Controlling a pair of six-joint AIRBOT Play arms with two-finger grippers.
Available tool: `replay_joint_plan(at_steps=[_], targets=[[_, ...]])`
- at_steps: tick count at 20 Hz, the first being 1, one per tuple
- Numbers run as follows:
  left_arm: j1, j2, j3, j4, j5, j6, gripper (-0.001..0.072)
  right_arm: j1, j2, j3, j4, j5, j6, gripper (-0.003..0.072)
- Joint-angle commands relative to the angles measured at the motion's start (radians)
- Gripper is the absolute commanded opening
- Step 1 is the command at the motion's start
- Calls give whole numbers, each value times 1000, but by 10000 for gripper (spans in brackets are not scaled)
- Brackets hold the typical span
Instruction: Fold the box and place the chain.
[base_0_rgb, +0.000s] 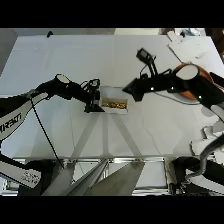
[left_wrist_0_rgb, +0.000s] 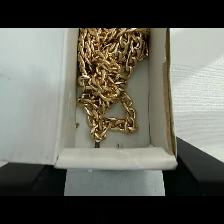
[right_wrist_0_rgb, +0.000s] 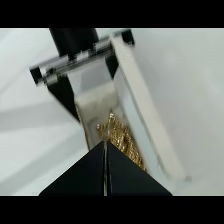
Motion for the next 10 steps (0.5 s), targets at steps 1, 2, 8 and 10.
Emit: replay_joint_plan(at_steps=[1,2,8,10], targets=[[0,0,0,0,0,0,396,2,-55,144,-8,-67,118,12],[0,0,0,0,0,0,396,2,-99,177,-28,-71,160,12],[0,0,0,0,0,0,396,42,-339,245,-53,109,317,11],[0,0,0,0,0,0,396,71,-356,245,-52,175,290,8]])
